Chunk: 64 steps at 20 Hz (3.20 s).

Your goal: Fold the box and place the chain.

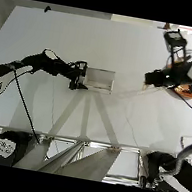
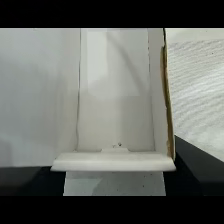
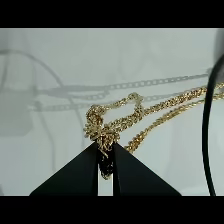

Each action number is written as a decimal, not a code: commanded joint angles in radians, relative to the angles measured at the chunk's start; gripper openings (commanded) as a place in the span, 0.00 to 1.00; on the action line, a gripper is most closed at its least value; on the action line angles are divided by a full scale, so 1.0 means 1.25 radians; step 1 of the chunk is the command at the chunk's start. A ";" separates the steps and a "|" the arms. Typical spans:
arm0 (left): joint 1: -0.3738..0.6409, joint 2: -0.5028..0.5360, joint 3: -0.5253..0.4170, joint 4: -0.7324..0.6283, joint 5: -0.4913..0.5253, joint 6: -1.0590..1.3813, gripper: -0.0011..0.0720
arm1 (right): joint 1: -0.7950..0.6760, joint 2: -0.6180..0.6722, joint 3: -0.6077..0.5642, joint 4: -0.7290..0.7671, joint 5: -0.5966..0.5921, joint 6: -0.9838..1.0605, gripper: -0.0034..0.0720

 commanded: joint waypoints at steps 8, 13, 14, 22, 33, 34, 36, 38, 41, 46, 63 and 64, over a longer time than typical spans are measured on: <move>0.000 0.000 0.000 0.000 0.000 0.000 0.47 | 0.246 -0.133 -0.001 0.004 -0.146 0.170 0.06; 0.000 0.000 0.000 0.000 0.000 0.000 0.47 | 0.315 -0.233 -0.001 0.016 -0.341 0.275 0.06; 0.000 0.000 0.000 0.000 0.000 0.000 0.47 | 0.321 -0.244 -0.001 0.033 -0.390 0.275 0.06; 0.000 0.000 0.000 0.000 0.000 0.000 0.47 | 0.315 -0.257 0.000 0.027 -0.630 0.274 0.06; 0.000 0.000 0.000 0.000 0.000 0.000 0.47 | 0.259 -0.257 -0.001 -0.046 -0.436 0.183 0.06; 0.000 0.000 0.000 0.000 0.000 0.000 0.47 | 0.259 -0.257 -0.001 -0.046 -0.437 0.183 0.08; 0.000 0.000 0.000 0.000 0.000 0.000 0.47 | 0.259 -0.257 -0.001 -0.046 -0.440 0.183 0.37; 0.000 0.000 0.000 0.000 0.000 0.000 0.47 | 0.259 -0.256 -0.001 -0.044 -0.439 0.183 0.41; 0.000 0.000 0.000 0.000 0.000 0.000 0.47 | 0.260 -0.240 0.000 -0.045 -0.424 0.179 0.41; 0.000 0.000 0.000 0.000 0.000 0.000 0.47 | 0.260 -0.134 0.000 -0.054 -0.288 -0.088 0.45; 0.000 0.000 0.000 0.000 0.000 0.000 0.47 | 0.009 -0.134 -0.023 0.237 -0.164 -1.007 0.69; 0.000 0.000 0.000 0.000 0.000 0.000 0.47 | -0.011 -0.147 -0.031 0.259 -0.182 -1.047 0.77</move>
